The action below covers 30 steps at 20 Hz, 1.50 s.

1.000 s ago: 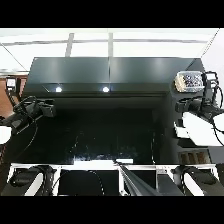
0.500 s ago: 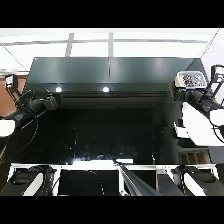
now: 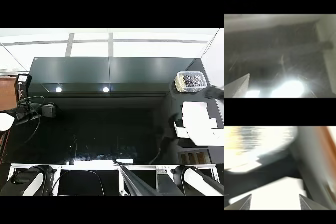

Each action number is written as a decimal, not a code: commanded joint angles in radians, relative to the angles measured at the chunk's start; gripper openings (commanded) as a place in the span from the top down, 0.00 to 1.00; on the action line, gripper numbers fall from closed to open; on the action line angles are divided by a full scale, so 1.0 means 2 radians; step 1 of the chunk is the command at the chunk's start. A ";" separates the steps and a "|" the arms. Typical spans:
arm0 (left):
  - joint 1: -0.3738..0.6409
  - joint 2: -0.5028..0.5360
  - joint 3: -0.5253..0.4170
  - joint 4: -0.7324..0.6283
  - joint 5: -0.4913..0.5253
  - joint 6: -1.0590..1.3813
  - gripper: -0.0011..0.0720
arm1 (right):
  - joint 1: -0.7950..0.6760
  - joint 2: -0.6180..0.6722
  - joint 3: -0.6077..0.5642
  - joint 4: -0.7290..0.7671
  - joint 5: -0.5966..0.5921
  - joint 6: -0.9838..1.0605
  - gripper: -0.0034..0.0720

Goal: Fold the box and place the chain.

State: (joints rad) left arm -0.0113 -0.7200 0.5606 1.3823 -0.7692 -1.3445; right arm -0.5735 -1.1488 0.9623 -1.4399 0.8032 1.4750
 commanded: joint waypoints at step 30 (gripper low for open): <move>0.000 -0.004 0.005 -0.032 -0.040 -0.038 0.01 | -0.222 -0.162 0.092 0.162 0.326 -0.334 0.93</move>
State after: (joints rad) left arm -0.0116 -0.7277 0.5713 1.3190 -0.8497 -1.4212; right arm -1.0435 -1.5097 1.1629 -1.2037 1.3918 0.7708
